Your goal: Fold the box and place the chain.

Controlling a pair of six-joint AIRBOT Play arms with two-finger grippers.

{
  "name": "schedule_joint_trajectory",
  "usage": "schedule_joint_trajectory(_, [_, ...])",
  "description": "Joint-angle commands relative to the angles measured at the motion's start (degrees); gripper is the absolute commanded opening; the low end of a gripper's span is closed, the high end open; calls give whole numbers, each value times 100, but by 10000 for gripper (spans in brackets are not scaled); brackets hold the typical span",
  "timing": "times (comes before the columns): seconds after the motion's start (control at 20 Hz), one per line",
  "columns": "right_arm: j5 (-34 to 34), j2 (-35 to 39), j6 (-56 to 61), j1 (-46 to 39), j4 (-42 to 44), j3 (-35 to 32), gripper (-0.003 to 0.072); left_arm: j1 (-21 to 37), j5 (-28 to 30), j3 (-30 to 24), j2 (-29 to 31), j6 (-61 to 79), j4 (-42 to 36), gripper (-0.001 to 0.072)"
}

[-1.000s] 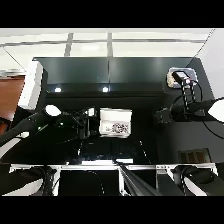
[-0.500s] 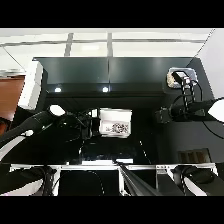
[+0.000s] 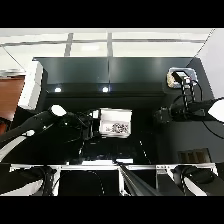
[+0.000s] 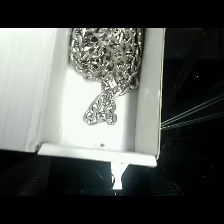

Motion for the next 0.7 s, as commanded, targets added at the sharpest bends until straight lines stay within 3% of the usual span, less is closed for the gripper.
schedule_joint_trajectory(0.0, [-2, 4, 2, 2, 2, -2, 287, -181, -24, 7, -4, 0, 11, 713])
schedule_joint_trajectory(0.45, [-323, 0, -17, 33, 37, -144, 287, -350, 131, 7, -4, -22, 13, 672])
schedule_joint_trajectory(0.55, [-765, -11, -22, 116, 26, -382, 289, -350, 166, 7, -4, -22, 13, 531])
schedule_joint_trajectory(0.6, [-1099, -17, -22, 184, 37, -509, 432, -350, 162, 7, -4, -22, 13, 522])
schedule_joint_trajectory(0.65, [-1464, -59, -98, 269, 52, -601, 716, -350, 162, 7, -2, -22, 15, 521])
